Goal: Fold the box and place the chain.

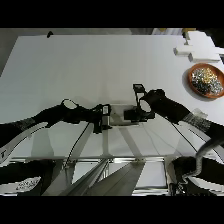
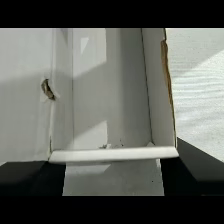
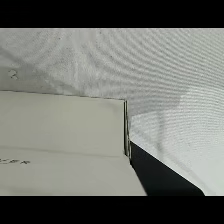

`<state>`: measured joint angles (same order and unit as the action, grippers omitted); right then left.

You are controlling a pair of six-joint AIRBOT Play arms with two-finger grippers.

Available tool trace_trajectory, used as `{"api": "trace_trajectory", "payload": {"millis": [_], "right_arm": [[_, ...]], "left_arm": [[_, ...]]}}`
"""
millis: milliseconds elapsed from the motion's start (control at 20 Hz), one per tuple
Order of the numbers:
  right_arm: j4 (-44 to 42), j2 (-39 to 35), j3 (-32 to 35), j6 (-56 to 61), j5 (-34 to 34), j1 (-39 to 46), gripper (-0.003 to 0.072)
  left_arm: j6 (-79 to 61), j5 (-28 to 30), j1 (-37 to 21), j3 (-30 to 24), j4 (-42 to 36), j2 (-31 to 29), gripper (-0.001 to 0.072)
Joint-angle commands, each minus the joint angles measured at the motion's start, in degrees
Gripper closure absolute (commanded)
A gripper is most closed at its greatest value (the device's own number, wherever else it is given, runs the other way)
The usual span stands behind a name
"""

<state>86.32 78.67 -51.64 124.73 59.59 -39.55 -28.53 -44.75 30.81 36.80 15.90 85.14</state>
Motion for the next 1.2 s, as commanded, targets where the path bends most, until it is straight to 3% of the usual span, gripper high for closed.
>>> {"api": "trace_trajectory", "payload": {"millis": [0,300,500,550,1150], "right_arm": [[1.84,0.74,-0.24,1.95,0.42,-1.18,0.0471],[2.01,0.74,-0.24,4.48,-0.22,-1.46,0.0667],[2.08,0.76,-0.24,4.44,-0.59,-1.44,0.0647],[2.1,0.76,-0.24,4.44,-0.76,-1.44,0.0553],[2.4,2.05,-0.24,4.44,1.09,0.39,0.0549]], "left_arm": [[0.0,-0.02,0.0,0.02,0.02,0.02,0.0574],[0.0,-0.02,0.0,0.02,0.02,0.02,0.0574],[0.0,-0.02,0.0,0.02,0.02,0.02,0.0574],[0.0,-0.02,0.0,0.02,0.02,0.02,0.0574],[0.0,-0.02,0.0,0.02,0.02,0.02,0.0574]]}}
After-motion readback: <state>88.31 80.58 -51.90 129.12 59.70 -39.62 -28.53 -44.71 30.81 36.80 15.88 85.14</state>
